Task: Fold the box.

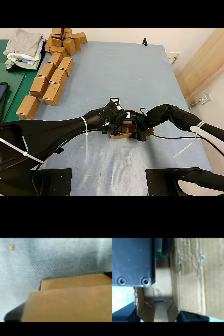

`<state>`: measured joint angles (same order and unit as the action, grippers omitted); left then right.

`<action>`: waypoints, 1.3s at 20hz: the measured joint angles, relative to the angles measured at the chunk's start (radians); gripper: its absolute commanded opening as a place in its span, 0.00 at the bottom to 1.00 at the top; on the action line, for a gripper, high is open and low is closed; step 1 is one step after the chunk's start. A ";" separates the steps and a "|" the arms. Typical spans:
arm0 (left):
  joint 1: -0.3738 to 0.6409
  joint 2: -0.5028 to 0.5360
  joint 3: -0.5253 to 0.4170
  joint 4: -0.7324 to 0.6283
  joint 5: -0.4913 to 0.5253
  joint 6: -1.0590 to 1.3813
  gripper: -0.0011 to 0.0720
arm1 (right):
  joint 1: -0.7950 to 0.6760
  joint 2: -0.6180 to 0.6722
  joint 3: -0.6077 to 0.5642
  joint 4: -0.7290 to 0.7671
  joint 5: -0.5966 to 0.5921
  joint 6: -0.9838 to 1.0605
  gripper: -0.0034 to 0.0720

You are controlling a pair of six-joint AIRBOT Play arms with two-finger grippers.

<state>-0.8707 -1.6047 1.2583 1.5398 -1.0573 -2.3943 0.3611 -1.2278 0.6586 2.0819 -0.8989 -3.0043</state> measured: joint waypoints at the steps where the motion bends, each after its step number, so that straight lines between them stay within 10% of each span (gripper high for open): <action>1: 0.000 0.000 0.003 -0.005 -0.002 0.000 0.54 | 0.000 0.000 0.000 0.000 0.000 0.000 0.71; 10: 0.060 0.006 0.061 -0.040 -0.134 0.020 0.54 | 0.000 0.000 0.000 0.000 0.000 0.002 0.71; 26: 0.284 0.006 0.069 -0.533 -0.161 0.325 0.54 | 0.000 0.000 0.000 0.002 0.000 0.008 0.71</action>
<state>-0.5869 -1.5990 1.3277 1.0065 -1.2186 -2.0697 0.3611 -1.2278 0.6586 2.0842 -0.8986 -2.9967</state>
